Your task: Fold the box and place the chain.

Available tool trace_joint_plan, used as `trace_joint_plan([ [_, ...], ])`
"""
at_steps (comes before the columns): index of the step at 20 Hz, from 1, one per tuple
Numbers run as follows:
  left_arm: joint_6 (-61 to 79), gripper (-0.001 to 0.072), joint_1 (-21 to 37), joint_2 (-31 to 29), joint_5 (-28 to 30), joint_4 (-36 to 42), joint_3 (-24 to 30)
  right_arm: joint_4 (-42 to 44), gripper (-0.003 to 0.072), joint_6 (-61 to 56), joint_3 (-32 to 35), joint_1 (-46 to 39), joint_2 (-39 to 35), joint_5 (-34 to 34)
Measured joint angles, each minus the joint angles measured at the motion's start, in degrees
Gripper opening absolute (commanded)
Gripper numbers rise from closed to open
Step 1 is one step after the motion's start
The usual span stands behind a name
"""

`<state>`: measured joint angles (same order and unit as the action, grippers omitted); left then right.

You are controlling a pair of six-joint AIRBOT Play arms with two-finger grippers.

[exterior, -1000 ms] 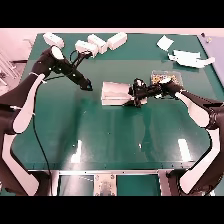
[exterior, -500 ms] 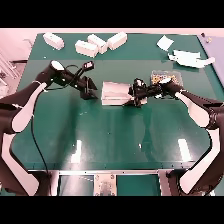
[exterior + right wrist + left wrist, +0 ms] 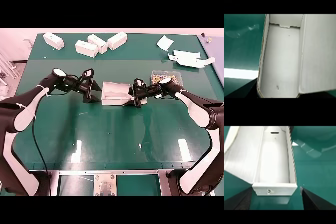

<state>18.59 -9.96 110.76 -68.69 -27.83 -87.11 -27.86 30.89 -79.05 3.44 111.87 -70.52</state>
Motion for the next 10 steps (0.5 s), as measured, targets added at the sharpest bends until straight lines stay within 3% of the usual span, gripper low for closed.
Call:
trace_joint_plan([
  [10,2.3,0.072,-1.6,2.8,-0.9,4.2,0.2,-0.1,0.0477,0.1,0.0,0.0,0.0,-0.2],
])
